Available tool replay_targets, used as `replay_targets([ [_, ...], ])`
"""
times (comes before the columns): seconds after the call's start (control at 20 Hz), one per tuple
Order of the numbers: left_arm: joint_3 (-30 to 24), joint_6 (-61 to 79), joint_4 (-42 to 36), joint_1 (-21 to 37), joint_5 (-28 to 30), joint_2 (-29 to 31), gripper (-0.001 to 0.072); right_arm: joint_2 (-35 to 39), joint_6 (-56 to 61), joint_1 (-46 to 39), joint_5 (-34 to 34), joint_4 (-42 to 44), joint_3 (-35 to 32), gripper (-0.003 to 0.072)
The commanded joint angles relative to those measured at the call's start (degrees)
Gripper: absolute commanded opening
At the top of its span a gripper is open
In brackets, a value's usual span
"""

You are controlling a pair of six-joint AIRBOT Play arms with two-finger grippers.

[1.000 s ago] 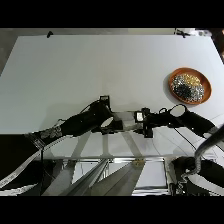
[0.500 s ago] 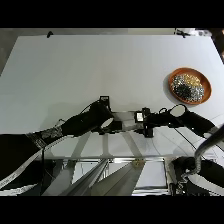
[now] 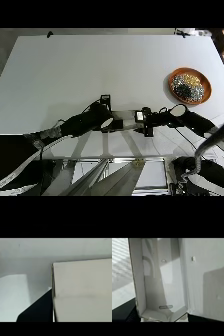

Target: Fold the box and place the chain.

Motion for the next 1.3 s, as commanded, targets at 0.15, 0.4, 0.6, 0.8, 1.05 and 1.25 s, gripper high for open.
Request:
replay_targets([
  [0.15, 0.0, 0.0, -0.4, 1.9, -0.9, 6.3, 0.0369, 0.0, -0.1, 0.0, 0.5, 0.0, 0.0, 0.0411],
  [0.4, 0.0, 10.4, -0.6, 2.2, -4.4, 10.1, 0.0514, 0.0, -0.1, 0.0, 0.5, 0.0, 0.0, 0.0411],
  [0.6, 0.0, 30.1, -0.9, 3.7, -11.4, 14.8, 0.065, 0.0, -0.1, 0.0, 0.5, 0.0, 0.0, 0.0411],
  [0.8, -1.8, 56.5, -0.5, 5.9, -17.1, 22.0, 0.0656, 0.0, -0.1, 0.0, 0.5, 0.0, 0.0, 0.0411],
  [1.05, -16.9, 90.1, -10.8, 12.9, -0.7, 33.1, 0.0702, 0.0, -0.1, 0.0, 0.5, 0.0, 0.0, 0.0411],
  [1.25, -28.3, 117.3, -24.0, 18.8, 16.7, 31.2, 0.0703, 0.0, -0.1, 0.0, 0.5, 0.0, 0.0, 0.0411],
])
